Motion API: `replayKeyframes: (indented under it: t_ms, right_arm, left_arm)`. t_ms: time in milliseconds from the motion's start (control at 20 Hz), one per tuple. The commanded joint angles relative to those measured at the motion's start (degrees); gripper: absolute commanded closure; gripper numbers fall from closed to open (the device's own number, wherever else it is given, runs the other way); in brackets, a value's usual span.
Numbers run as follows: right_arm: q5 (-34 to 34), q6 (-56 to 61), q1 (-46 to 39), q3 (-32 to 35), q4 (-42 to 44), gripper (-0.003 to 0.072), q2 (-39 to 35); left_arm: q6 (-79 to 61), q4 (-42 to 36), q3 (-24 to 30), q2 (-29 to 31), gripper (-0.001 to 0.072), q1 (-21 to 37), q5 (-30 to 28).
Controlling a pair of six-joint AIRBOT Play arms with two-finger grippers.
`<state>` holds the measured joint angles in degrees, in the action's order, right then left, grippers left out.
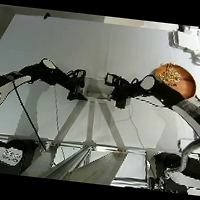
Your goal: Fold the box and place the chain.
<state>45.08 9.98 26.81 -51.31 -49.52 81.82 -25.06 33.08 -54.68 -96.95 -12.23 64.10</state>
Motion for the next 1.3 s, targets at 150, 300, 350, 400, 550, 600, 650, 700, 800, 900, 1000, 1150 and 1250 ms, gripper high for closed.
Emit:
replayKeyframes:
  t_ms: [150,300,350,400,550,600,650,700,800,900,1000,1150,1250]
  right_arm:
    - [-1.20,-0.04,0.02,0.00,5.42,0.0358,1.77]
    - [-1.16,-0.02,0.02,0.00,5.40,0.0194,1.77]
    - [-1.16,0.00,0.02,0.00,5.40,0.0198,1.77]
    - [-1.11,0.00,0.02,0.00,5.31,0.0234,1.75]
    - [-0.94,0.07,-0.04,0.00,4.90,0.0481,1.42]
    - [-1.07,0.07,-0.04,0.02,4.39,0.0536,0.79]
    - [-1.01,0.11,-0.02,0.02,3.65,0.0613,-0.17]
    - [-1.01,0.90,-0.02,0.02,2.67,0.0679,-1.49]
    - [-1.22,5.27,-0.04,0.35,0.55,0.0679,-4.85]
    - [-1.16,9.75,-0.52,1.99,-0.42,0.0680,-9.18]
    - [-1.25,13.33,-2.38,4.90,-0.42,0.0680,-14.40]
    - [-1.60,20.83,-7.30,10.01,-1.11,0.0680,-22.27]
    - [-4.22,27.15,-11.37,13.86,-2.23,0.0680,-26.45]
  left_arm:
    - [0.00,-0.04,0.00,0.00,0.0455,0.00,-0.02]
    - [0.00,-0.04,0.00,0.00,0.0455,0.00,-0.02]
    - [0.00,-0.04,0.00,0.00,0.0455,0.00,-0.02]
    - [0.00,-0.04,0.00,0.00,0.0455,0.00,-0.02]
    - [0.00,-0.04,0.00,0.00,0.0455,0.00,-0.02]
    - [0.00,-0.04,0.00,0.00,0.0455,0.00,-0.02]
    - [0.00,-0.04,0.00,0.00,0.0455,0.00,-0.02]
    - [0.00,-0.04,0.00,0.00,0.0455,0.00,-0.02]
    - [0.00,-0.04,0.00,0.00,0.0455,0.00,-0.02]
    - [0.00,-0.04,0.00,0.00,0.0455,0.00,-0.02]
    - [0.00,-0.04,0.00,0.00,0.0455,0.00,-0.02]
    - [0.00,-0.04,0.00,0.00,0.0455,0.00,-0.02]
    - [0.00,-0.04,0.00,0.00,0.0455,0.00,-0.04]
